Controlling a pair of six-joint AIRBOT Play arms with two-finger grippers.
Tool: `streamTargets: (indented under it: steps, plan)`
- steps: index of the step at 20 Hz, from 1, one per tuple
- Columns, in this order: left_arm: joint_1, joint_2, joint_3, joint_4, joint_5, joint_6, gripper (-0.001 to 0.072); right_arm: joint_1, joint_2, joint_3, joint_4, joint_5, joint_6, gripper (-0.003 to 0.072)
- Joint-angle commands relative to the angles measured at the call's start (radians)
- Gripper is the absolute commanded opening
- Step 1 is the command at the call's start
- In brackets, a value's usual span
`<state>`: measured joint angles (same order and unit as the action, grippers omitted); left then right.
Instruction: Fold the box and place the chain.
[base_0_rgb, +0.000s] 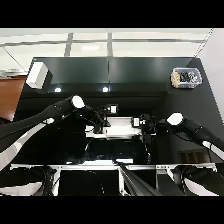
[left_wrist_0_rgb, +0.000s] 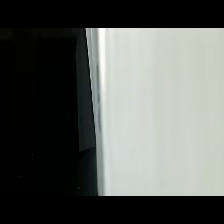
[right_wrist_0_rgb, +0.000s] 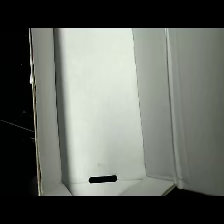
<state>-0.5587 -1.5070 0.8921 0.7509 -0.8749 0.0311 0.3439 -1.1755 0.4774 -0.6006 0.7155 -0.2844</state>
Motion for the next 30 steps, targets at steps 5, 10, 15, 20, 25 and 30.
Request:
streamTargets:
  steps: [5,10,15,20,25,30]
  plan:
    - [0.005,0.016,0.001,0.001,0.002,-0.006,0.0248,0.0,0.0,0.0,0.006,0.0,0.0,0.0419]
    - [0.039,0.101,0.014,0.084,-0.07,-0.122,0.0554,0.0,0.0,0.0,0.063,-0.008,0.038,0.0419]
    - [0.054,0.229,0.014,0.428,-0.183,-0.5,0.0562,0.0,0.0,0.0,0.072,-0.021,0.037,0.0382]
    - [0.067,0.298,0.014,0.468,-0.323,-0.695,0.0232,0.0,0.0,0.0,0.069,-0.02,0.038,0.0141]
    - [0.066,0.303,-0.032,0.2,-0.433,-0.774,0.0027,0.0,0.0,0.0,0.069,-0.02,0.038,0.014]
    - [0.08,0.303,-0.146,-0.199,-0.056,-0.735,0.0027,0.0,0.0,0.0,0.069,-0.02,0.038,0.0141]
